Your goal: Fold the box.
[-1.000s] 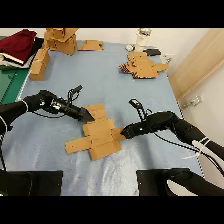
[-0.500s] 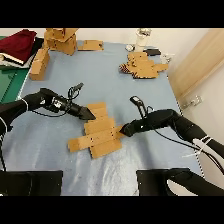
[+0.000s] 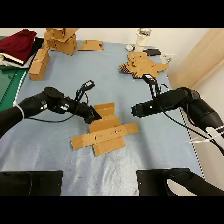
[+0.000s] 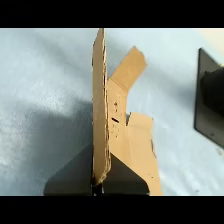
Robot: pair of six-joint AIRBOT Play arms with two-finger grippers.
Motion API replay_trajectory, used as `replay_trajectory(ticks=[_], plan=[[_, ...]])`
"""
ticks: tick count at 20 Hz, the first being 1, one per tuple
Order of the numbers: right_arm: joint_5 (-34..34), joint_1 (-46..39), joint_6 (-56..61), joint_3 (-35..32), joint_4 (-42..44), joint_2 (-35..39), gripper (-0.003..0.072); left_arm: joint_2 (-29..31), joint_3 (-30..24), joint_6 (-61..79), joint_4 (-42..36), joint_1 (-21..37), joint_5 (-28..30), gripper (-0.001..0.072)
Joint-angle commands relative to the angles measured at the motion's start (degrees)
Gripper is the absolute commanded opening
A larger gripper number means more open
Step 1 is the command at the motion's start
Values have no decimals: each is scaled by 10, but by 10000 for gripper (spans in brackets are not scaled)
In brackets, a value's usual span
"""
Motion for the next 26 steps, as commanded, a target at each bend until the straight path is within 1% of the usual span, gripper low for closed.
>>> replay_trajectory(ticks=[1, 3, 5, 7, 10, 11, 14, 18, 20, 23, 25, 26], plan=[[4, 27, 69, -7, -9, 11, 3, 59, -53, 139, -18, -37, 61, 6], [37, 50, 109, -26, -17, 29, 3, 85, -79, 192, -46, -42, 59, 6], [52, 71, 155, -43, -49, 55, 3, 94, -95, 238, -61, -42, 38, 7], [42, 87, 208, -61, -69, 76, 3, 93, -104, 278, -67, -42, 15, 7], [15, 132, 253, -110, -66, 91, 3, 91, -114, 321, -83, -42, 22, 9], [21, 152, 267, -129, -68, 89, 3, 88, -115, 326, -86, -42, 21, 9], [73, 187, 297, -170, -79, 89, 3, 68, -115, 328, -85, -42, 21, 10], [113, 192, 297, -171, -81, 90, 3, 43, -115, 327, -85, -41, 21, 10], [119, 192, 297, -170, -81, 90, 3, 38, -115, 325, -85, -41, 22, 10], [121, 192, 295, -170, -83, 90, 3, 38, -113, 323, -85, -39, 56, 10], [121, 192, 295, -170, -83, 90, 3, 38, -111, 309, -85, -33, 46, 10], [121, 192, 295, -170, -83, 90, 3, 38, -110, 299, -85, -29, 25, 10]])
